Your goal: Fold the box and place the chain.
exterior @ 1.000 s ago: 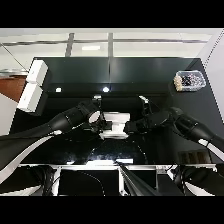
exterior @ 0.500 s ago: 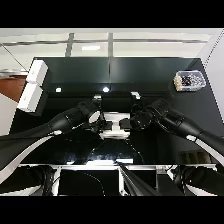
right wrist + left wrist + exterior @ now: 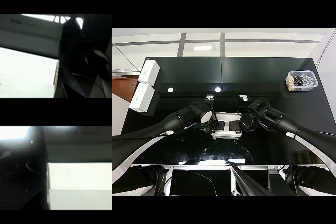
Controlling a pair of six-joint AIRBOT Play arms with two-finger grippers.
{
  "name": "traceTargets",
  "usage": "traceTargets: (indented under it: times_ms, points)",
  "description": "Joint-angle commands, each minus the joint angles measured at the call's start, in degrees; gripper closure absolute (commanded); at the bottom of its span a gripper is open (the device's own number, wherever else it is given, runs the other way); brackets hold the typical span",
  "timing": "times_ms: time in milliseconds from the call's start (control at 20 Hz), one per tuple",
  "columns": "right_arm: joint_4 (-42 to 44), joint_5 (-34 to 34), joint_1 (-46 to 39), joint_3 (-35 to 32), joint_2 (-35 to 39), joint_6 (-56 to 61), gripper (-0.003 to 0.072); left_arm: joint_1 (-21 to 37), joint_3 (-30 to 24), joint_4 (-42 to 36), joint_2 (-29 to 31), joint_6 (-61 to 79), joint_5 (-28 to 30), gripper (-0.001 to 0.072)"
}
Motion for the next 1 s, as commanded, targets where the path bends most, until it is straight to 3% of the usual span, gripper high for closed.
traceTargets:
  times_ms: [0,100,800,900,950]
  points:
    - [-1.31,-0.44,0.63,0.2,-1.18,2.32,0.0394,-0.02,0.0,-0.02,-0.04,-0.04,0.09,0.0684]
    - [-2.75,-0.39,0.63,0.17,-1.18,2.97,0.0454,-0.02,0.0,-0.02,-0.04,-0.04,0.04,0.0684]
    - [-2.8,2.69,0.61,0.31,-2.84,4.17,0.0454,-0.04,0.0,-0.04,-0.04,-0.04,0.04,0.0684]
    - [-2.73,3.28,0.61,0.31,-2.84,4.37,0.0563,-0.04,0.0,-0.07,-0.04,-0.04,0.04,0.0684]
    - [-2.75,3.43,0.61,0.31,-2.84,5.95,0.0569,-0.04,0.0,-0.07,-0.04,-0.04,0.04,0.0684]
